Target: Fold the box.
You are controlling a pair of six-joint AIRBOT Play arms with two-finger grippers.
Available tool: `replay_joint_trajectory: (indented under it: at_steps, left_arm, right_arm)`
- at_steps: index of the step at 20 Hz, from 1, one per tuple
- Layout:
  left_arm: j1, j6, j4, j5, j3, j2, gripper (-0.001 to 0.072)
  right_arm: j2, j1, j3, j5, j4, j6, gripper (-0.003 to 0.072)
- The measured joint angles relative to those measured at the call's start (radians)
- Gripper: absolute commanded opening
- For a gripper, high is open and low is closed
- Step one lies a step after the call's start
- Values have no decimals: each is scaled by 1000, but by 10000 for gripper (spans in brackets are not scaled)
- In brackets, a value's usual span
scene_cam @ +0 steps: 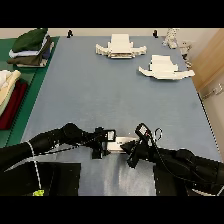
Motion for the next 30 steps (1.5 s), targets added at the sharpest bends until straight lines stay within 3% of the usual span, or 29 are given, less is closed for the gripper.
replay_joint_trajectory:
  at_steps: [6,10,17,20,25,30]
  left_arm:
    - [0,2,0,0,0,0,409]
    - [0,2,0,1,0,0,409]
    - [0,2,0,0,0,0,409]
    - [0,2,0,0,0,0,409]
    - [0,1,0,0,0,0,409]
    - [0,1,0,0,0,0,409]
  right_arm:
    - [37,1,-5,-8,-2,0,10]
    - [110,1,-2,50,-27,0,20]
    - [146,-58,65,51,-180,-2,17]
    - [99,-160,196,-108,-321,-2,15]
    - [-69,-388,515,-454,-582,130,14]
    - [-302,-614,838,-768,-696,307,16]
